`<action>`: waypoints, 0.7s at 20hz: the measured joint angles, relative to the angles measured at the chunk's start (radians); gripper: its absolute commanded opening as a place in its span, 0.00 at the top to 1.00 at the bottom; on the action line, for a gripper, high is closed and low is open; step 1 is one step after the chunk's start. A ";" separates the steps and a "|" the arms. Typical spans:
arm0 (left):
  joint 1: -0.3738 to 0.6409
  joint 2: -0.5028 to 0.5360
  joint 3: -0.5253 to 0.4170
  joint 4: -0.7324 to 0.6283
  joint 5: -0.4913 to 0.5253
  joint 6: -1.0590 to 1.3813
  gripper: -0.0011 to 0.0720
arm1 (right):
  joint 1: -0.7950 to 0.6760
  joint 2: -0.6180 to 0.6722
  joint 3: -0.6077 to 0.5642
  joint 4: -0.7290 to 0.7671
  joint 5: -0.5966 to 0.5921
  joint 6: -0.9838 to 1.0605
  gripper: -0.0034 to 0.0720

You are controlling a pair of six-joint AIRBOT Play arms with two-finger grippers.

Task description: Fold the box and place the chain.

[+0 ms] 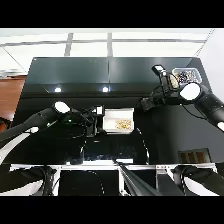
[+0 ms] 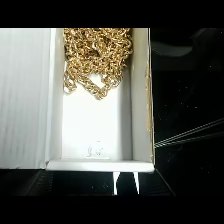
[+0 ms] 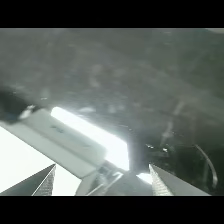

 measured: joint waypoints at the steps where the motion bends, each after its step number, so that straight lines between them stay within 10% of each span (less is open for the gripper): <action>1: 0.000 0.000 0.000 0.000 0.000 0.000 0.38 | 0.002 -0.006 0.001 0.034 0.006 -0.032 0.06; 14: 0.000 0.000 0.000 0.000 -0.003 -0.002 0.38 | 0.086 -0.047 0.006 0.187 0.156 -0.629 0.06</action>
